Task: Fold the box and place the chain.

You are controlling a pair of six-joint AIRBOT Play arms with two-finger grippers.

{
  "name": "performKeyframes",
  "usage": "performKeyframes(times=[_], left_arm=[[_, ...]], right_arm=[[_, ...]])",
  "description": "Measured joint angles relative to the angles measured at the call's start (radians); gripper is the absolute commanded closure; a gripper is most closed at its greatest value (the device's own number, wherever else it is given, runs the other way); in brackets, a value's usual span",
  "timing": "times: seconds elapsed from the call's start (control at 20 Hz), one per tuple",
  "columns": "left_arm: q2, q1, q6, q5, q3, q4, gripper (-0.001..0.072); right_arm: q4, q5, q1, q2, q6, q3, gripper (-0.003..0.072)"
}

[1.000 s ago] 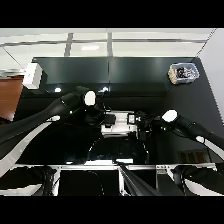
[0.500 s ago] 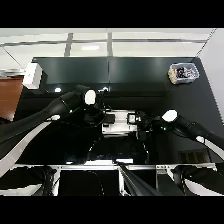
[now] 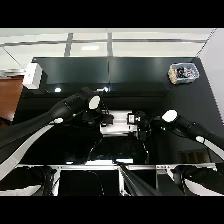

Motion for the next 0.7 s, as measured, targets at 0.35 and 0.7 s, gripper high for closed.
performKeyframes(times=[0.35,0.7], left_arm=[[0.000,-0.026,-0.116,0.017,-0.001,0.058,0.0381],[-0.004,-0.069,-0.183,0.031,-0.019,0.064,0.0381]], right_arm=[[0.000,0.001,0.000,0.000,0.000,0.000,0.0430],[-0.001,0.002,0.000,0.000,0.000,0.000,0.0430]])
